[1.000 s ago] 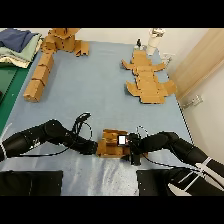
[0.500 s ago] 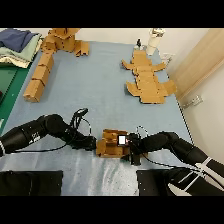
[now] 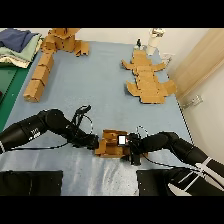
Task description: Fold the box.
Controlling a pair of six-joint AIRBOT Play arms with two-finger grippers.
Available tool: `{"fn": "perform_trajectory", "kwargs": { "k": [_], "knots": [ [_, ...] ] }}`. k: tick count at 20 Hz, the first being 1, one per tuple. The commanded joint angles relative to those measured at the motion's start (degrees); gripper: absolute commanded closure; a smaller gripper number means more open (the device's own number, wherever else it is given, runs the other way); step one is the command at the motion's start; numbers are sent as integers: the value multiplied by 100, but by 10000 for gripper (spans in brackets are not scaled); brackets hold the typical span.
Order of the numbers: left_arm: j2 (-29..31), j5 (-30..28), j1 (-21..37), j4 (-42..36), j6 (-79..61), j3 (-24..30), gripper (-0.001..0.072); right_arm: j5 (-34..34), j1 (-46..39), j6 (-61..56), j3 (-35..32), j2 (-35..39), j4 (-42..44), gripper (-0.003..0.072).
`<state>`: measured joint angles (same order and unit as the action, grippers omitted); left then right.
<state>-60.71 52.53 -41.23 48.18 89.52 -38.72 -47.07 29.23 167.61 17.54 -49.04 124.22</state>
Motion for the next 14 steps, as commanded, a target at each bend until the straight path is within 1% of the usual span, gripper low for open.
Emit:
{"fn": "perform_trajectory", "kwargs": {
  "k": [1, 4, 7, 10, 12, 14],
  "knots": [
    [-37, -59, -221, -87, -55, -24, 172, 0, 4, -2, 0, -4, 2, 187],
    [-103, -522, -463, -197, 17, -24, 173, 0, 4, -2, 0, -4, 2, 187],
    [-101, -870, -511, -232, -48, -24, 173, 0, 4, -2, 0, -4, 2, 187],
    [-103, -927, -511, -518, -37, -24, 173, 0, 4, -2, 0, -4, 2, 187],
    [-118, -909, -511, -389, -20, -24, 173, 0, 4, -2, 0, -4, 2, 187],
    [-140, -942, -529, -35, 433, -24, 173, 0, 4, -2, 0, -4, 2, 187]
  ]
}}
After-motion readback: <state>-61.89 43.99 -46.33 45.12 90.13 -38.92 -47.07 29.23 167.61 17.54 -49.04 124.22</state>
